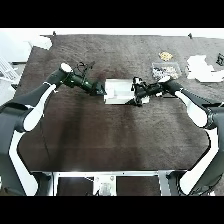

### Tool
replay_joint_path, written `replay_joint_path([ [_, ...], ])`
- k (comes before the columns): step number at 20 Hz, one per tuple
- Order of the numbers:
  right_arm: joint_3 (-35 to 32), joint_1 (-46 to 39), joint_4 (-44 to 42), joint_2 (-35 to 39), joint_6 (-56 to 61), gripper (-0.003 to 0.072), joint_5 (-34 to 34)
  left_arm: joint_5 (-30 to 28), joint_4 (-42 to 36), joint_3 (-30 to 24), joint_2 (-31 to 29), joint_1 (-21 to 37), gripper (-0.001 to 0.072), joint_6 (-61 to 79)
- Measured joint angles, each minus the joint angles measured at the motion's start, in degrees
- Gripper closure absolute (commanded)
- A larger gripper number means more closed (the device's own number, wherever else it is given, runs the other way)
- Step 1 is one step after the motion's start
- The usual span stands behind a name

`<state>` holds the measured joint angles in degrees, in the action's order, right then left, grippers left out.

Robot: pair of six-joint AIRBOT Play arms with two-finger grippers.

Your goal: Fold the box and place the chain.

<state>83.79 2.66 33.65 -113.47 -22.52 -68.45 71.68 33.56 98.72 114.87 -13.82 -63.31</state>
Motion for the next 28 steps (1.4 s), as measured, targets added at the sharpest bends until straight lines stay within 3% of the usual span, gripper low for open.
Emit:
replay_joint_path([
  [9,0.0,0.0,0.0,0.0,0.0,0.0115,0.0,-1.4,1.2,0.0,0.0,-0.5,0.0400,-9.9],
  [19,0.0,0.0,0.0,0.0,0.0,0.0115,0.0,0.3,17.7,7.8,0.0,-4.8,0.0400,-24.9],
  [28,0.0,0.0,0.0,0.0,0.0,0.0115,0.0,-0.1,22.8,10.1,0.0,-8.2,0.0399,-30.0],
])
